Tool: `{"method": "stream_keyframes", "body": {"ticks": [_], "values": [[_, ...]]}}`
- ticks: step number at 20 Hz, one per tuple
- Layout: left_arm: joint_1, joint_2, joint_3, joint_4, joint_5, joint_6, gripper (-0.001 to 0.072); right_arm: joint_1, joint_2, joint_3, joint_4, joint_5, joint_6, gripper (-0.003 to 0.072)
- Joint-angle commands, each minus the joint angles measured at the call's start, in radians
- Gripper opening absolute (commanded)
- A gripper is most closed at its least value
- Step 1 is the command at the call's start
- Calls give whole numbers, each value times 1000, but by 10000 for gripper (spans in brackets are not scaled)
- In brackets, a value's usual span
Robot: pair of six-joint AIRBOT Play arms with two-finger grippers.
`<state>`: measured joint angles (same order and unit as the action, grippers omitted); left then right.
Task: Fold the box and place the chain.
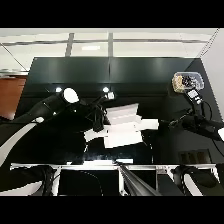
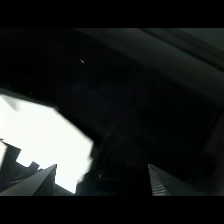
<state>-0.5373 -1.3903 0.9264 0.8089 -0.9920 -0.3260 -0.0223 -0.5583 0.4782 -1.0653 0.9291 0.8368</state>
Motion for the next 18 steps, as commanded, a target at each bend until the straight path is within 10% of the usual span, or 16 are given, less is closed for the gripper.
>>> {"method": "stream_keyframes", "body": {"ticks": [1,8,18], "values": [[-28,4,-36,90,99,96,28,1,0,9,54,6,-19,664],[-28,-42,-43,43,154,224,28,119,-8,-86,181,6,-494,664],[-28,-90,-43,43,130,222,28,243,-42,-184,175,-61,-518,664]]}}
